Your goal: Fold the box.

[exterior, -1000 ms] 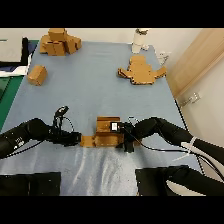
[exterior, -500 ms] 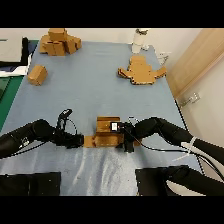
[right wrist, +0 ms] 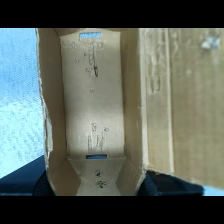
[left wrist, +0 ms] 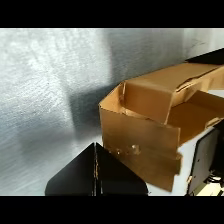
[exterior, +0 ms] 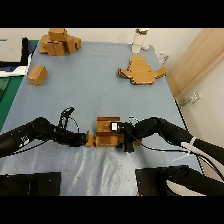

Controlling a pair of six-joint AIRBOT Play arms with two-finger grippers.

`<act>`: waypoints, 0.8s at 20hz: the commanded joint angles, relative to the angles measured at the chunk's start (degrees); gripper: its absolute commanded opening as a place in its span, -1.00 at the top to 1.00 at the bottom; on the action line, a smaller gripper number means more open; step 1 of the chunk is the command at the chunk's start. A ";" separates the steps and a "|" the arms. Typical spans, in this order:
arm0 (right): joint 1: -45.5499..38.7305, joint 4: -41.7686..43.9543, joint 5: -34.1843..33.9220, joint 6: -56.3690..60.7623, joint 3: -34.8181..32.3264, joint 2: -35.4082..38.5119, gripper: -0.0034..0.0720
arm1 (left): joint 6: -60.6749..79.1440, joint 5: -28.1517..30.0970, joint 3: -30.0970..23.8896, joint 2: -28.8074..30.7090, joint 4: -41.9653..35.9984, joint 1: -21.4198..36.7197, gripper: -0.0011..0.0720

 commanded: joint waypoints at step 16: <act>0.00 0.02 0.00 0.00 -0.04 -0.02 -0.60 | 3.19 -6.80 7.02 -0.55 -1.53 0.00 0.05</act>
